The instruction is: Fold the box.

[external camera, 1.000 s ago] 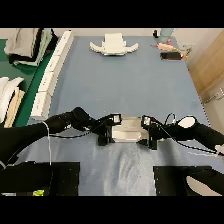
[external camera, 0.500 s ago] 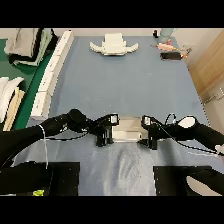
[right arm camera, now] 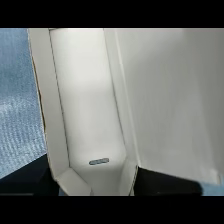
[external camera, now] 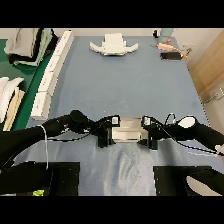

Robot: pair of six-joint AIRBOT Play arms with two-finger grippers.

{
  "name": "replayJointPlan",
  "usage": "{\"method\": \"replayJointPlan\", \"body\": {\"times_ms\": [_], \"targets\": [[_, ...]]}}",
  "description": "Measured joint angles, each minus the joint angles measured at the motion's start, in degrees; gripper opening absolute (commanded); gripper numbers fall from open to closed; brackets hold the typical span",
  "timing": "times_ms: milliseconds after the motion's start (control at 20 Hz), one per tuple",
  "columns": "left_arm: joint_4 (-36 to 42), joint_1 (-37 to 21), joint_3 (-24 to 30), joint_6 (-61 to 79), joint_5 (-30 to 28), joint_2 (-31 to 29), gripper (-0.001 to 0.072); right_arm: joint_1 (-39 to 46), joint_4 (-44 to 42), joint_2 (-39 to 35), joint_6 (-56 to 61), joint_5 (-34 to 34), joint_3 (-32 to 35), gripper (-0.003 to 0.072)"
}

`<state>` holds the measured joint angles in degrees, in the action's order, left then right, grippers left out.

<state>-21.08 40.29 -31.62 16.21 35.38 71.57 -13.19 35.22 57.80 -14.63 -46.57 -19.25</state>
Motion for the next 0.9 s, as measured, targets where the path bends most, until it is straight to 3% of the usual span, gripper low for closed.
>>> {"method": "replayJointPlan", "body": {"times_ms": [50, 900], "targets": [[-0.17, 0.02, 0.0, -0.35, -0.02, 0.0, 0.0465, -0.02, 0.02, 0.0, 0.02, -0.11, 0.0, 0.0525], [-0.98, 0.07, 0.0, -1.2, 0.57, 0.0, 0.0465, -0.02, -0.04, 0.0, 0.04, 0.04, 0.0, 0.0525]]}}
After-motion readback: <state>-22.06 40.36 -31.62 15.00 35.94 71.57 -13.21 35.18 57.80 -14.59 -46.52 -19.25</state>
